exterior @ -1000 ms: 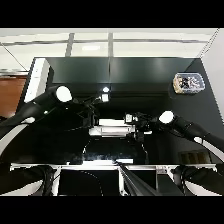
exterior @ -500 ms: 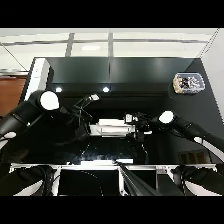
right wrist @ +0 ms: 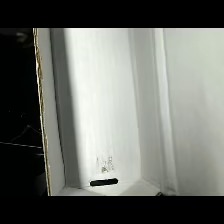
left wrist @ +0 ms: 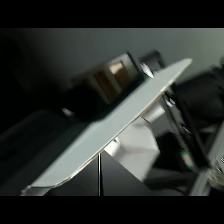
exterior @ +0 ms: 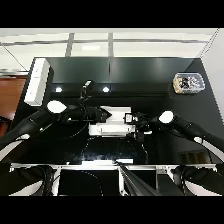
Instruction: Fold the box and place the chain.
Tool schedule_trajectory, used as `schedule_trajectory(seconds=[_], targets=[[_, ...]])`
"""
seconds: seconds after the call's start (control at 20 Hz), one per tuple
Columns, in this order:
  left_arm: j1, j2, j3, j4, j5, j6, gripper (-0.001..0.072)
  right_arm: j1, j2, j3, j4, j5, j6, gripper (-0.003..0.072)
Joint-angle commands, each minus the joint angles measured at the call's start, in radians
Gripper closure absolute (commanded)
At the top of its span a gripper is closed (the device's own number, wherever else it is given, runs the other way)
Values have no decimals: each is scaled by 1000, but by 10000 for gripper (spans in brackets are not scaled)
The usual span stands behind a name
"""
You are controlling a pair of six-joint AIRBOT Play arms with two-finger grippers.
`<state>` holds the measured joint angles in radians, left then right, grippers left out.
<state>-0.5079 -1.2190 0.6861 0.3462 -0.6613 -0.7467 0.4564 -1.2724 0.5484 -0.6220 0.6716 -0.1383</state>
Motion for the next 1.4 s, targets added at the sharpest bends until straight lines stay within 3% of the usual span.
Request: schedule_trajectory(seconds=[0.0,0.2,0.45,0.75,1.0,1.1,1.35], targets=[[0,-95,30,50,72,32,682,1,1,0,0,0,0,493],[-24,-166,92,334,51,-127,683,1,1,0,0,0,0,493],[-53,-174,139,453,-38,-172,683,1,1,0,0,0,0,493],[42,43,154,627,-185,-317,682,1,1,0,0,0,0,493],[104,194,36,581,-236,-509,680,1,1,0,0,0,0,493],[98,173,-4,425,-250,-542,681,1,1,0,0,0,0,493],[36,37,-7,426,-264,-540,682,1,1,0,0,0,0,493]])
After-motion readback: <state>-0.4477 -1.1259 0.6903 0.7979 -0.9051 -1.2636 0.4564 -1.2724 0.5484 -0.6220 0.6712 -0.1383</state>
